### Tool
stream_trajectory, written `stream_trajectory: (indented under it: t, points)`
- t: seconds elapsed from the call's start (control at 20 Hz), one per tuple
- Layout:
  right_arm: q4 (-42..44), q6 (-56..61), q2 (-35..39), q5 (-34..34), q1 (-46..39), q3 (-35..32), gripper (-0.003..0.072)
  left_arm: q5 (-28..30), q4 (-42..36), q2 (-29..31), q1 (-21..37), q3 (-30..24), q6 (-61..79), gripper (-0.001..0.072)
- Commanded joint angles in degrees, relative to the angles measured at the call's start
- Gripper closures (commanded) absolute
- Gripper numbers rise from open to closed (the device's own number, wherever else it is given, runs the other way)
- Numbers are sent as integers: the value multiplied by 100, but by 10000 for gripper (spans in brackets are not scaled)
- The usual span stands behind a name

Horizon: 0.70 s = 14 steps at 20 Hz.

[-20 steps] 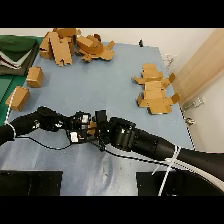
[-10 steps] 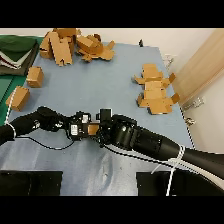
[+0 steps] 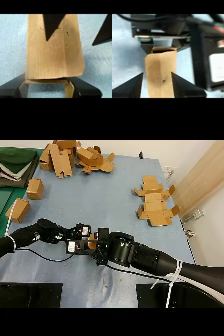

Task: Fold the box.

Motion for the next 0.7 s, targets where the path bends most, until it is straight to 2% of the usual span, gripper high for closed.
stream_trajectory:
  t: [0.0,0.5,0.6,0.65]
  points:
    - [-63,129,-7,-289,-15,-59,132,2,0,-2,0,4,0,328]
    - [-597,122,-328,-625,-37,-59,134,4,0,-2,0,4,-2,328]
    - [-721,122,-328,-625,-37,-59,155,4,0,-2,0,4,0,328]
    - [-782,122,-328,-625,-37,-59,205,4,0,-2,0,4,0,328]
